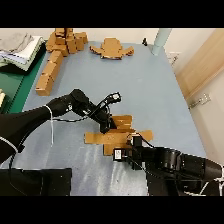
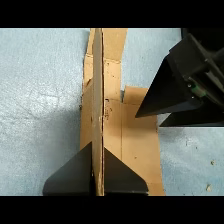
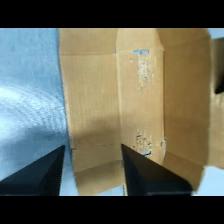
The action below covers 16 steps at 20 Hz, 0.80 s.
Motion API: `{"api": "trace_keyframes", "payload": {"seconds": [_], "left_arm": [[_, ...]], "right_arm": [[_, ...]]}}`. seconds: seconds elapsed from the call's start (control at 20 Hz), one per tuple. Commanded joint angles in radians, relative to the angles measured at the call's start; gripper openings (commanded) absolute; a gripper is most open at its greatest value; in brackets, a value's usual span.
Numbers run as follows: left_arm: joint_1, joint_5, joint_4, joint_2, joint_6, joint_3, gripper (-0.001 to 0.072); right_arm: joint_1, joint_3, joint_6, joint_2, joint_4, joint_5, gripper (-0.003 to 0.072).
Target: Fold the box.
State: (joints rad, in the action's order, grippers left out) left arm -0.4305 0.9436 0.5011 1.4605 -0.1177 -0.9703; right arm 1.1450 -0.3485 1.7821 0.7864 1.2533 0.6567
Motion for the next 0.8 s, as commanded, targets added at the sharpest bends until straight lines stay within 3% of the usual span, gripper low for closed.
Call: {"api": "trace_keyframes", "payload": {"seconds": [0.0,0.45,0.75], "left_arm": [[0.000,0.000,0.000,0.001,0.001,-0.001,0.0015],[0.000,0.000,0.000,0.000,0.000,-0.001,0.0015],[0.000,0.000,0.000,0.000,0.000,-0.001,0.0015]], "right_arm": [[0.001,0.001,-0.094,0.006,-0.082,-0.013,0.0507],[0.001,-0.052,-0.130,0.004,-0.088,0.046,0.0508],[-0.013,-0.073,-0.276,0.004,-0.210,0.084,0.0528]]}}
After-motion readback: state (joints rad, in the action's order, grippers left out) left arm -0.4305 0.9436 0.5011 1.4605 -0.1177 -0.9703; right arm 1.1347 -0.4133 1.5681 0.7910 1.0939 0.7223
